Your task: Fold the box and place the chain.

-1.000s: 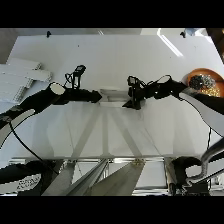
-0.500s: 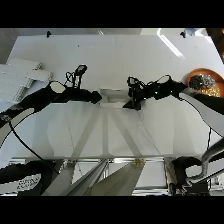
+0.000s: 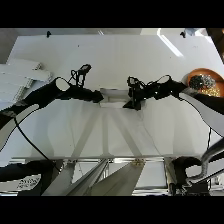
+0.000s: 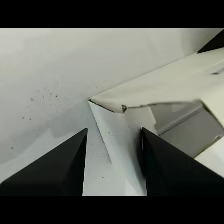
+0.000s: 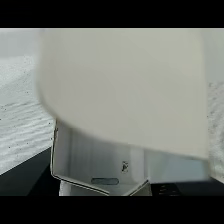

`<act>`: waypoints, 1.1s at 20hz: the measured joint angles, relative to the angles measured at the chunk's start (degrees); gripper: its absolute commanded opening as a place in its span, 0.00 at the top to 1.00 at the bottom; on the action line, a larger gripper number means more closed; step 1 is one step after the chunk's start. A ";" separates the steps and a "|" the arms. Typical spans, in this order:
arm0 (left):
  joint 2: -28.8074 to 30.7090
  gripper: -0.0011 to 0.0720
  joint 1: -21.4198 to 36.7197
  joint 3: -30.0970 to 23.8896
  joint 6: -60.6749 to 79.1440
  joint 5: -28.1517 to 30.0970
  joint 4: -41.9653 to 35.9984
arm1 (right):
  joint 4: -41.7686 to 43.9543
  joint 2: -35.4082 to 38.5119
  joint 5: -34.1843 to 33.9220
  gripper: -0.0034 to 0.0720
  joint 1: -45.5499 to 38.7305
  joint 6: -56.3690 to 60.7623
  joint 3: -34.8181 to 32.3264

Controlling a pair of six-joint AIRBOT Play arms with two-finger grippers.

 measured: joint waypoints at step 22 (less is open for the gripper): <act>-7.54 0.58 -10.49 15.78 -39.01 -14.51 34.23 | 0.00 0.00 -0.04 0.49 -0.02 -0.02 -0.02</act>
